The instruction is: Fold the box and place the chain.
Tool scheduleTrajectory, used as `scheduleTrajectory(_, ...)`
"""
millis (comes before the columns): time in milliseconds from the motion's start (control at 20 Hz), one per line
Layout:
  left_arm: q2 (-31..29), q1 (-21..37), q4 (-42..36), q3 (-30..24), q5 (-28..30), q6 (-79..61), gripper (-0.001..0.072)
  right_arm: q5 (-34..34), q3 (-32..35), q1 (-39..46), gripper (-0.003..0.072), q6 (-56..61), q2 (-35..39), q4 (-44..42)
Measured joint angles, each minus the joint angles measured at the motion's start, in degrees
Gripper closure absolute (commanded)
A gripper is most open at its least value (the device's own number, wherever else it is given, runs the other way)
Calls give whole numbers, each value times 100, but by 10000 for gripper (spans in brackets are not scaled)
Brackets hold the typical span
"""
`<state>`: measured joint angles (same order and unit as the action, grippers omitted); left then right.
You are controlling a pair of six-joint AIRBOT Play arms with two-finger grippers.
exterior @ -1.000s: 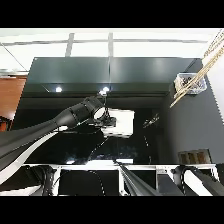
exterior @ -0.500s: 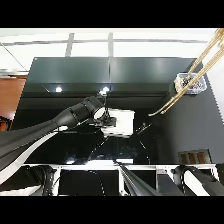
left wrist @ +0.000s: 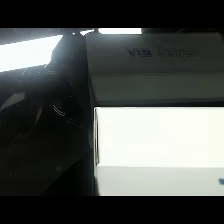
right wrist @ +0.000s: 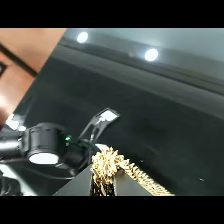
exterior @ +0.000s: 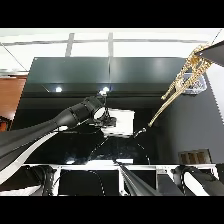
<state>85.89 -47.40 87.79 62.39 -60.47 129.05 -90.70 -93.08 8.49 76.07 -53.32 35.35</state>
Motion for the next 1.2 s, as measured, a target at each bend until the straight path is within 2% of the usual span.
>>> scheduleTrajectory(400,0,0,0,-2,0,-2,682,52,28,-678,674,-96,0,-350)
scheduleTrajectory(850,0,0,0,0,0,-2,682,1010,28,-1294,674,-236,-20,-822)
scheduleTrajectory(1200,0,0,0,-2,0,0,682,1460,28,-1641,674,-260,-225,-1062)
